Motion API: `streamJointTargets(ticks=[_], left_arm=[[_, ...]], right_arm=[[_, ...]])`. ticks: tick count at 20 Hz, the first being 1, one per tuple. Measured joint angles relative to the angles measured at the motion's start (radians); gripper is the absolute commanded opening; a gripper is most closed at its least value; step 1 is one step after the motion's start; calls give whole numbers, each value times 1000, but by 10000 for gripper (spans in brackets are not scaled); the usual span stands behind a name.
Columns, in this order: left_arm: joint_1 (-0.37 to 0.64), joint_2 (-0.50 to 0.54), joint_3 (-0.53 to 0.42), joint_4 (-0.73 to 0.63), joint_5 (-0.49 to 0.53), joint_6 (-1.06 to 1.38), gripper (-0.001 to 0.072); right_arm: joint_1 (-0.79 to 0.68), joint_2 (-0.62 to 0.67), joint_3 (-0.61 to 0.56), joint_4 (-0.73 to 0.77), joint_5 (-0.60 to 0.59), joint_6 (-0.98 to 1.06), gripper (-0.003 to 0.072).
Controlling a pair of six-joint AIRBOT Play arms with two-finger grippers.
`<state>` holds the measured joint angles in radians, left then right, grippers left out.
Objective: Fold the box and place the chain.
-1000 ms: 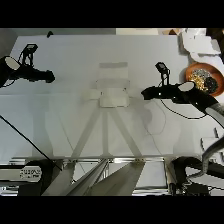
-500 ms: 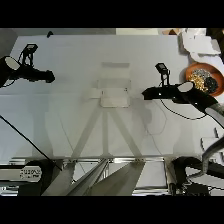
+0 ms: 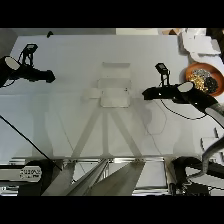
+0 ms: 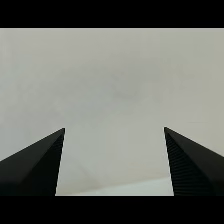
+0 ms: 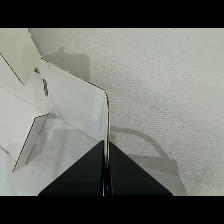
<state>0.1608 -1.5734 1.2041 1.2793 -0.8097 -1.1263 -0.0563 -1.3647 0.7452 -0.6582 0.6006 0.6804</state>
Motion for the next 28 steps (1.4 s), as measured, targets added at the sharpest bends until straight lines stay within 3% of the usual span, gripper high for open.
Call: streamJointTargets(ticks=[10,11,13,14,28], left_arm=[[0,-2,0,-127,-3,-27,697],[0,-2,0,-136,-12,-40,677],[-5,-3,0,-150,-42,-55,512],[-11,-5,0,-155,-60,-55,498],[-251,0,0,-164,-127,80,498]], right_arm=[[0,0,0,0,1,0,11],[0,0,0,0,1,0,11],[0,0,0,0,1,0,11],[0,0,0,0,1,0,11],[0,0,0,0,1,0,11]])
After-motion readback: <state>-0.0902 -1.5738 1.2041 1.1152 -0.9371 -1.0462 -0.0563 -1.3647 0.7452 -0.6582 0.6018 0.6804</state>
